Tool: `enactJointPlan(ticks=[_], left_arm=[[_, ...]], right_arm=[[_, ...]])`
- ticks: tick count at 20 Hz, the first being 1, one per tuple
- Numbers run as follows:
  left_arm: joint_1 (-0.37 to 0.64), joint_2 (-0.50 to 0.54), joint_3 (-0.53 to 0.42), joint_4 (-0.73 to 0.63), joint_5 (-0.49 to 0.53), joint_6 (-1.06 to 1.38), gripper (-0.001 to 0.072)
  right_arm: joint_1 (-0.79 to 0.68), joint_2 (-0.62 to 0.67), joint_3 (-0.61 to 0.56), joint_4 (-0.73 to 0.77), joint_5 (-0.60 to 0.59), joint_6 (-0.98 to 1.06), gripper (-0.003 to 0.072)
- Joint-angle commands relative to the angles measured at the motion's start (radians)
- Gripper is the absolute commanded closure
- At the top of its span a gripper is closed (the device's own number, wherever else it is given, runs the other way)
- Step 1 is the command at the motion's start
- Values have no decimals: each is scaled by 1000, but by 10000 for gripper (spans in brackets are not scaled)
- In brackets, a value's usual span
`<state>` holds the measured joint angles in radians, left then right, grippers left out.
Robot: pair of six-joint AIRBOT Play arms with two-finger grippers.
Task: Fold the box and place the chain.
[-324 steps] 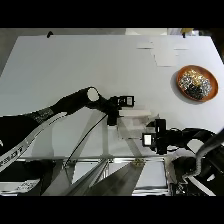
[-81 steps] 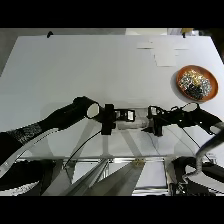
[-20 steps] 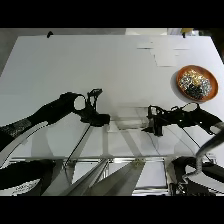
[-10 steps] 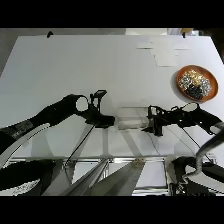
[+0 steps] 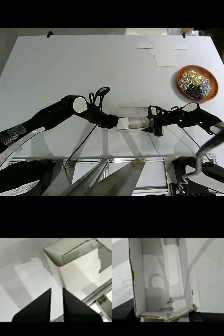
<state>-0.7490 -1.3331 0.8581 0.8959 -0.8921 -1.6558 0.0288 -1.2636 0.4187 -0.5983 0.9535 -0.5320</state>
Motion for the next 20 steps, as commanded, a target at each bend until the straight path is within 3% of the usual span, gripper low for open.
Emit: enactJointPlan(ticks=[1,6,8,10,20], left_arm=[[-14,3,1,-29,26,37,415],[-25,2,1,-49,61,35,414],[-40,-1,6,-51,90,27,344],[-51,-17,29,-32,96,-15,334],[-127,-143,197,299,-50,-404,316]], right_arm=[[0,0,0,0,0,0,347],[0,0,0,0,0,0,347],[0,0,0,0,0,0,347],[0,0,0,0,0,0,347],[0,0,0,0,0,0,347]])
